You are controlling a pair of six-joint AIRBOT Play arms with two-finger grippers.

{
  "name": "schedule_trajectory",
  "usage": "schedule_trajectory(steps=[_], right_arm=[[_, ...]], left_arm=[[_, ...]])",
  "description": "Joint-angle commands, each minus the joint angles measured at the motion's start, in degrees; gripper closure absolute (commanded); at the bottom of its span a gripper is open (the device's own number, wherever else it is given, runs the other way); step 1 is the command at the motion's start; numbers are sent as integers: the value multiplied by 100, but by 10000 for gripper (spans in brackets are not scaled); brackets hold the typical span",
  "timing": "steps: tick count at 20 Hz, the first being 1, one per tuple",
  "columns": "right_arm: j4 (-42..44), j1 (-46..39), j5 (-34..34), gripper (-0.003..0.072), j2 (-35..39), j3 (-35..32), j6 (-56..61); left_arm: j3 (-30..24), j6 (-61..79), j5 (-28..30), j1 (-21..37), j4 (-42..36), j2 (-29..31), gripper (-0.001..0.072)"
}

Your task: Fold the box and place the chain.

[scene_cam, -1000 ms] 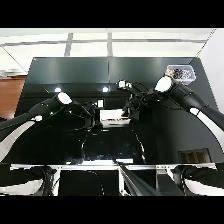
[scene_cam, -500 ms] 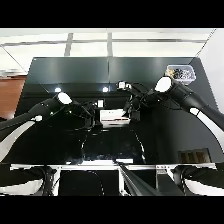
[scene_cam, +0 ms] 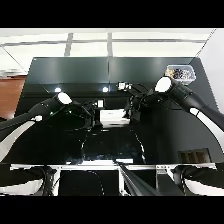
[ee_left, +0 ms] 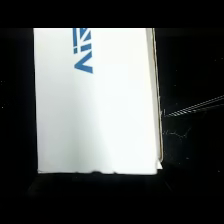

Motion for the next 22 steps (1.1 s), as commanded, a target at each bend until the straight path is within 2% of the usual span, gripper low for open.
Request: schedule_trajectory(steps=[1,11,14,17,18,19,20,22], right_arm=[[-50,15,7,309,-4,-4,-2],[-118,15,221,309,26,-116,72],[-48,-81,356,309,282,-35,723],[225,-505,597,325,610,-35,1875],[380,-667,824,421,612,-55,2260],[636,-807,997,612,610,-164,2540],[988,-881,1038,681,610,-332,2675],[1915,-896,1027,681,522,-723,2673]], left_arm=[[4,0,7,-2,-4,-2,318],[4,0,-2,-2,-4,-2,319],[4,0,4,-2,0,-2,318],[4,0,2,-2,24,-2,318],[4,0,2,-2,24,-2,318],[4,0,2,-2,24,-2,319],[4,-2,0,-2,24,-2,318],[4,0,2,-2,24,-2,318]])
